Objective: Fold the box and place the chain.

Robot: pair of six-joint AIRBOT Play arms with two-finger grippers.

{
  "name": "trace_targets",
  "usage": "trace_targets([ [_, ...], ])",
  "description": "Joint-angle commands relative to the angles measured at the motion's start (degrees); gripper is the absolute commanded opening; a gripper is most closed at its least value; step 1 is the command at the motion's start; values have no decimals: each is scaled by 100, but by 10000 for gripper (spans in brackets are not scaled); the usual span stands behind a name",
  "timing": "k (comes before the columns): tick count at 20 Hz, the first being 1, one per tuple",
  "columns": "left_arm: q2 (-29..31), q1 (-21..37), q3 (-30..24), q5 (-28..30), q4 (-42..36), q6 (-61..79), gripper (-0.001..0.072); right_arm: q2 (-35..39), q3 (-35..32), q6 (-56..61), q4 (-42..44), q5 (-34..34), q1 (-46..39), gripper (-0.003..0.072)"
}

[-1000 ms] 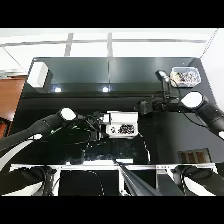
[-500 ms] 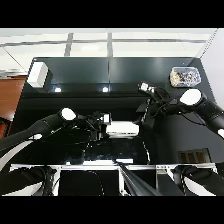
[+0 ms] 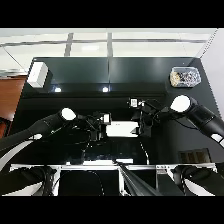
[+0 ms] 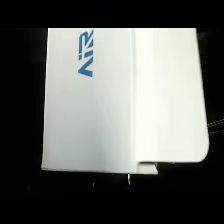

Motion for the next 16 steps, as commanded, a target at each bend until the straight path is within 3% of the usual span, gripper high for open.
trace_targets([
  [1,-4,-2,2,0,2,0,370,-2,-7,-52,-17,0,44,714],
  [2,-4,-2,2,-2,2,2,371,-2,-7,-50,-28,-2,44,494],
  [3,-4,-2,2,0,2,2,371,-2,-7,-46,-33,17,44,343],
  [4,-4,-2,2,-2,2,2,371,-2,-7,-48,-63,13,44,334],
  [5,-4,-2,2,0,2,0,371,-2,-9,-46,-111,15,44,199],
  [16,-4,-2,2,0,2,0,371,-9,-94,-46,-341,52,44,209],
])
